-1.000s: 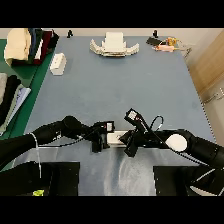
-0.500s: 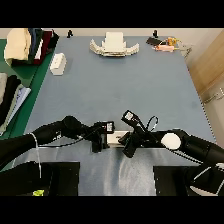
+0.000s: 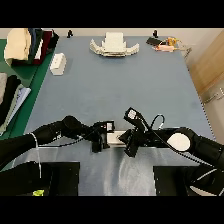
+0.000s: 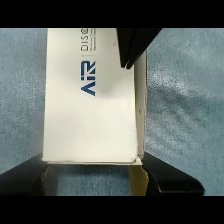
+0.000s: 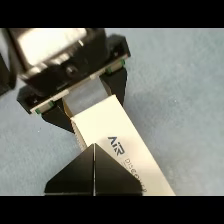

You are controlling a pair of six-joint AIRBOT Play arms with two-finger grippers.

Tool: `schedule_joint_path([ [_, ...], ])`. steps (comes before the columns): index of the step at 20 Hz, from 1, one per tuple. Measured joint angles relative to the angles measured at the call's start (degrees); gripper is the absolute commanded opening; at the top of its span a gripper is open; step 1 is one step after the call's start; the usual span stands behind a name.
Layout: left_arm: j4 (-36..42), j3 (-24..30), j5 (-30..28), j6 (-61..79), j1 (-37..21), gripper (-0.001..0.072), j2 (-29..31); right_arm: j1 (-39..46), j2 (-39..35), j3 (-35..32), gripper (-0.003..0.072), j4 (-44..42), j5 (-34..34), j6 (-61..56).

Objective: Fold the box.

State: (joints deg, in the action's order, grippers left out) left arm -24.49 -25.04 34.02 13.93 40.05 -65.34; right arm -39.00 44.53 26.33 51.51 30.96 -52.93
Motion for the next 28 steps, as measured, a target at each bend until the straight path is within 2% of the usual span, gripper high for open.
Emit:
schedule_joint_path([
  [4, -0.04, 0.00, 0.00, 0.07, 0.00, 0.0351, 0.00, 0.09, -1.97, 0.48, 0.0005, 3.87, -0.35, -3.26],
  [13, 0.02, 0.00, 0.00, 0.17, 0.00, 0.0352, 0.00, 0.09, -2.64, 0.66, 0.0004, 10.99, -0.72, -22.95],
  [14, 0.02, 0.00, -0.02, 0.17, 0.00, 0.0455, 0.00, 0.11, -2.67, 0.66, 0.0004, 11.19, -0.72, -24.37],
  [15, 0.02, 0.00, 0.00, 0.17, 0.00, 0.0665, 0.00, 0.09, -2.67, 0.66, 0.0004, 11.30, -0.76, -25.59],
  [16, 0.04, 0.00, -0.02, 0.20, 0.00, 0.0690, 0.00, 0.07, -2.67, 0.66, 0.0004, 11.39, -0.72, -26.73],
  [28, 0.35, -2.23, 1.18, 0.17, 0.00, 0.0691, 0.00, 0.09, -2.67, 0.66, 0.0005, 11.78, -0.81, -31.06],
])
